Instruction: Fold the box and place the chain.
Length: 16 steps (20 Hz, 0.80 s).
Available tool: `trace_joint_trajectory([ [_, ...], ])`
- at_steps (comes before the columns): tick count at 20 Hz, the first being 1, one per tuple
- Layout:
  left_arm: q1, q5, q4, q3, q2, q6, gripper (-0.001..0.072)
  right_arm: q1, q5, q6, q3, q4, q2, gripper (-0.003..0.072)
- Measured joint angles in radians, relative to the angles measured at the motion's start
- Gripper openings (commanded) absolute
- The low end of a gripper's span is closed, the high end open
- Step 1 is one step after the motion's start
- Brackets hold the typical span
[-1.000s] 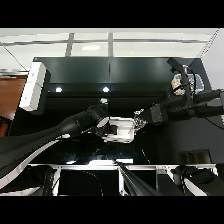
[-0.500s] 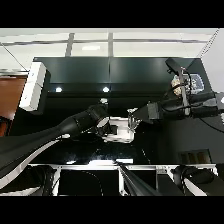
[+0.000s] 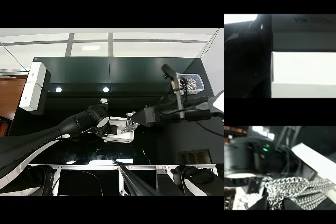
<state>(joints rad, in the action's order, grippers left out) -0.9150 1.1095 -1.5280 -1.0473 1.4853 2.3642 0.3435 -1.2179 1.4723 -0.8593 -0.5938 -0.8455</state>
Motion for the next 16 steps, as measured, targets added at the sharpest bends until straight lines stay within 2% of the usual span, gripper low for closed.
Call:
trace_joint_trajectory([
  [3, 0.000, 0.000, 0.000, 0.000, 0.000, 0.000, 0.0029, 0.032, 0.044, 0.019, 0.073, -0.037, 0.000, 0.0007],
  [7, 0.000, 0.000, 0.000, 0.000, 0.000, 0.000, 0.0029, 0.082, 0.160, 0.028, 0.154, -0.062, -0.012, 0.0008],
  [12, 0.000, 0.000, 0.000, 0.000, 0.000, 0.000, 0.0029, 0.144, 0.305, 0.034, 0.189, -0.074, -0.079, 0.0034],
  [13, 0.000, 0.000, 0.000, 0.000, 0.000, 0.000, 0.0029, 0.148, 0.317, 0.034, 0.192, -0.081, -0.090, 0.0203],
  [14, 0.000, 0.000, 0.000, 0.000, 0.000, 0.000, 0.0029, 0.152, 0.330, 0.036, 0.193, -0.087, -0.098, 0.0289],
  [16, 0.000, 0.000, 0.000, 0.000, 0.000, 0.000, 0.0029, 0.142, 0.326, 0.035, 0.195, -0.097, -0.105, 0.0289],
])
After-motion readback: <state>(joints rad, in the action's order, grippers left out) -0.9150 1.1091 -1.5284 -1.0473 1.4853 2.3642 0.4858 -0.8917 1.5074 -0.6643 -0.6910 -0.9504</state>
